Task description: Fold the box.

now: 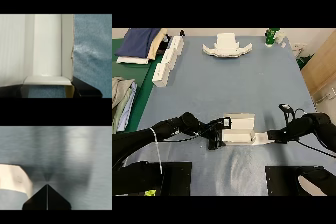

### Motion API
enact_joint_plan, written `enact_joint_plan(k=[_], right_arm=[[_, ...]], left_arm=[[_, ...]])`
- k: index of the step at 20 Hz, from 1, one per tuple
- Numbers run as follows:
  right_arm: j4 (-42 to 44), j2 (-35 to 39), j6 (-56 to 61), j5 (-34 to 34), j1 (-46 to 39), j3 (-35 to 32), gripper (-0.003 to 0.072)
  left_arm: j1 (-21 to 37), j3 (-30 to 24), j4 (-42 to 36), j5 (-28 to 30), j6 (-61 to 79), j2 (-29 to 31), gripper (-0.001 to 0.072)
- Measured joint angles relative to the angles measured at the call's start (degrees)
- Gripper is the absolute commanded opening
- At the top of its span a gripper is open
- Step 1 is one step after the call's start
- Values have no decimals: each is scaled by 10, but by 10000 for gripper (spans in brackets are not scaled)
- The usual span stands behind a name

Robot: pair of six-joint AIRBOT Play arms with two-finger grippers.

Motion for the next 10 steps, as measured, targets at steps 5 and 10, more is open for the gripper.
enact_joint_plan(k=[5, 10], right_arm=[[142, -7, -93, 9, -14, -7, 2], [197, 32, -126, 5, -17, -2, 243]], left_arm=[[0, 0, 0, 0, 0, 0, 415], [0, 0, 0, 0, 0, 0, 416]])
